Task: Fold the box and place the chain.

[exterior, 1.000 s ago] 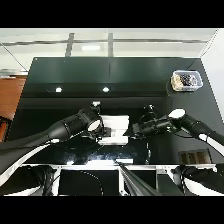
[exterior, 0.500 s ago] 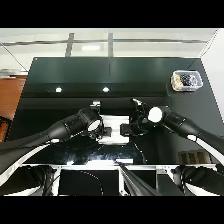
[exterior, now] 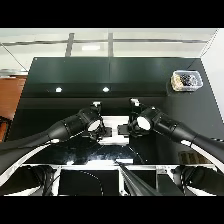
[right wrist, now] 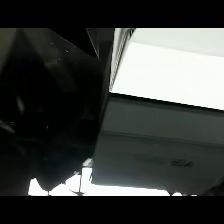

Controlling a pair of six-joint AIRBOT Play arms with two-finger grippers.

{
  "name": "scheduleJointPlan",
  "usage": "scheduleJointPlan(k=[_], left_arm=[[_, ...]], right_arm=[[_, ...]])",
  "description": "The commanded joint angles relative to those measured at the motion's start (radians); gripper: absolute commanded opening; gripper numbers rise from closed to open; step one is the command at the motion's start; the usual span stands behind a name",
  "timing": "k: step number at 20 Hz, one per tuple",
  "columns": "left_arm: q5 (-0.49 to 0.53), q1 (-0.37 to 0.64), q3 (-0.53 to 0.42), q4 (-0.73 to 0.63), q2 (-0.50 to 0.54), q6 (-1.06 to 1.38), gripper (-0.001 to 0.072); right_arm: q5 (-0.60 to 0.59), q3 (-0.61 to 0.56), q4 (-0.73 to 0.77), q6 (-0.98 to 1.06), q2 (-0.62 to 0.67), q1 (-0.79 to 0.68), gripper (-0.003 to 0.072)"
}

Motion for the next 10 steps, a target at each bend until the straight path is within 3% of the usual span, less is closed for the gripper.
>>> scheduleJointPlan(k=[1,5,6,10], left_arm=[[0.014,0.0,0.0,0.003,0.0,0.0,0.003],[0.013,0.001,0.0,0.003,0.0,0.0,0.0029],[0.013,0.001,0.0,0.003,0.0,0.0,0.003],[0.014,0.0,0.0,0.003,0.0,0.0,0.003]], right_arm=[[0.095,0.055,-0.146,0.111,-0.023,0.051,0.0311],[0.1,0.083,-0.136,0.137,-0.062,0.07,0.0306],[0.1,0.085,-0.138,0.135,-0.065,0.07,0.0191],[0.09,0.086,-0.134,0.142,-0.073,0.07,0.0186]])
